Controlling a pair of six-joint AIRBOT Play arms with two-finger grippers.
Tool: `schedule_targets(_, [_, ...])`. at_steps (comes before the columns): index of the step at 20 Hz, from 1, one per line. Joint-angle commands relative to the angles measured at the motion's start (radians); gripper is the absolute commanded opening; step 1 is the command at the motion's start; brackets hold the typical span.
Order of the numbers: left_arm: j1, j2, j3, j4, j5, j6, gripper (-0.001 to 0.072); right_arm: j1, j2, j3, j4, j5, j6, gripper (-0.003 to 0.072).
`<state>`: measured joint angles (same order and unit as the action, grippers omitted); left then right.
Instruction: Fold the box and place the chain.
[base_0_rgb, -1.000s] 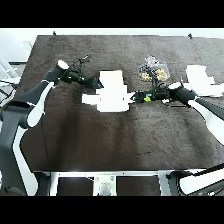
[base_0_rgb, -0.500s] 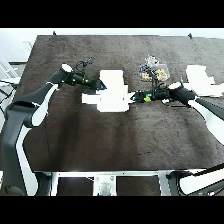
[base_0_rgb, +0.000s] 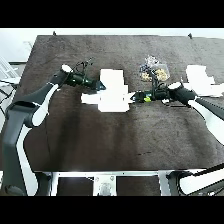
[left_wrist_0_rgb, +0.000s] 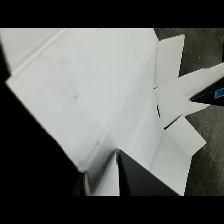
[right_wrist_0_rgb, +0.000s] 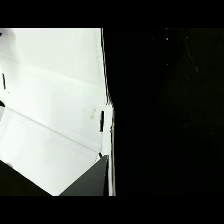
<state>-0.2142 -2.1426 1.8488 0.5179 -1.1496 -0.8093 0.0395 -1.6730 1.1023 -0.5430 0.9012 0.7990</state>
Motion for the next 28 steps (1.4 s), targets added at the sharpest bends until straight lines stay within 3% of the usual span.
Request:
schedule_targets(1, [-0.001, -0.001, 0.001, -0.002, -0.024, 0.026, 0.0209, 0.001, 0.0, 0.0, 0.0, 0.001, 0.0, 0.0011])
schedule_targets(3, [-0.001, -0.001, 0.001, -0.002, -0.04, 0.048, 0.018, 0.001, 0.0, 0.0, 0.0, 0.001, 0.0, 0.0011])
schedule_targets(4, [-0.001, -0.001, 0.001, -0.002, -0.042, 0.053, 0.011, 0.001, 0.0, 0.0, 0.0, 0.003, 0.0, 0.0011])
schedule_targets(5, [0.0, -0.001, 0.001, -0.003, -0.047, 0.061, 0.0102, 0.001, 0.0, 0.0, 0.0, 0.01, -0.016, 0.0011])
schedule_targets(6, [0.0, -0.001, 0.001, -0.002, -0.048, 0.074, 0.0023, 0.0, 0.0, 0.0, 0.0, 0.019, -0.035, 0.0015])
schedule_targets(8, [0.0, -0.001, 0.001, -0.003, -0.065, 0.147, 0.0022, -0.004, 0.0, 0.0, 0.0, 0.028, -0.052, 0.0171])
schedule_targets(20, [0.0, 0.0, -0.01, -0.113, -0.109, 0.781, 0.0016, -0.224, 0.108, -0.001, 0.011, 0.06, -0.052, 0.0174])
schedule_targets(26, [0.033, 0.01, -0.185, -0.284, -0.064, 1.092, 0.0015, -0.228, 0.112, -0.032, 0.011, 0.076, -0.078, 0.0175])
schedule_targets(28, [0.037, 0.01, -0.192, -0.27, -0.087, 1.138, 0.0016, -0.228, 0.112, -0.045, 0.011, 0.078, -0.079, 0.0223])
